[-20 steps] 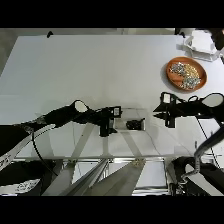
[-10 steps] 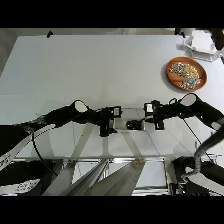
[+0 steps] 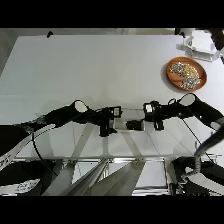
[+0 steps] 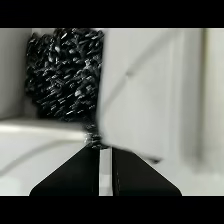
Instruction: Fold the box and place the chain.
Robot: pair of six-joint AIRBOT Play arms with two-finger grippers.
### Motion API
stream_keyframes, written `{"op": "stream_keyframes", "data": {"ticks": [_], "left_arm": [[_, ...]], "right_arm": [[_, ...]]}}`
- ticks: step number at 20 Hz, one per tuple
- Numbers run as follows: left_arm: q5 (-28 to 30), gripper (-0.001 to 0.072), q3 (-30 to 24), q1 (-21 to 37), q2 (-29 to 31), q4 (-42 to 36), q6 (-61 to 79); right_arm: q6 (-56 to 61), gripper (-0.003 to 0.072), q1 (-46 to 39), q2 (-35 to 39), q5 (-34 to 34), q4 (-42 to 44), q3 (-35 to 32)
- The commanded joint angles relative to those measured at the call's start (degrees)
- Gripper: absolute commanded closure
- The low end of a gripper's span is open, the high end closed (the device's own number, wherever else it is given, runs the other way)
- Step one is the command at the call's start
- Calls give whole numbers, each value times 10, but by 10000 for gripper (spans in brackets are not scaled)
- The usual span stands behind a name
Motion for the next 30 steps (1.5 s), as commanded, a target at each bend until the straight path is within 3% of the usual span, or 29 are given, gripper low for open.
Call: {"op": "stream_keyframes", "data": {"ticks": [1, 7, 13, 20, 26, 30], "left_arm": [[0, 275, 0, 0, 0, 0, 0], [0, 275, 0, 0, 0, 0, 0], [0, 275, 0, 0, 0, 0, 0], [0, 275, 0, 0, 0, 0, 0], [0, 275, 0, 0, 0, 0, 0], [0, 275, 0, 0, 0, 0, 0]], "right_arm": [[38, 645, 0, 3, -1, -43, 0], [97, 664, -6, 50, 1, -70, 0], [134, 664, -28, 199, 39, -64, 1], [143, 664, -28, 375, 83, 79, 1], [140, 664, -28, 393, 90, 229, 0], [144, 664, -28, 376, 114, 203, -1]]}}
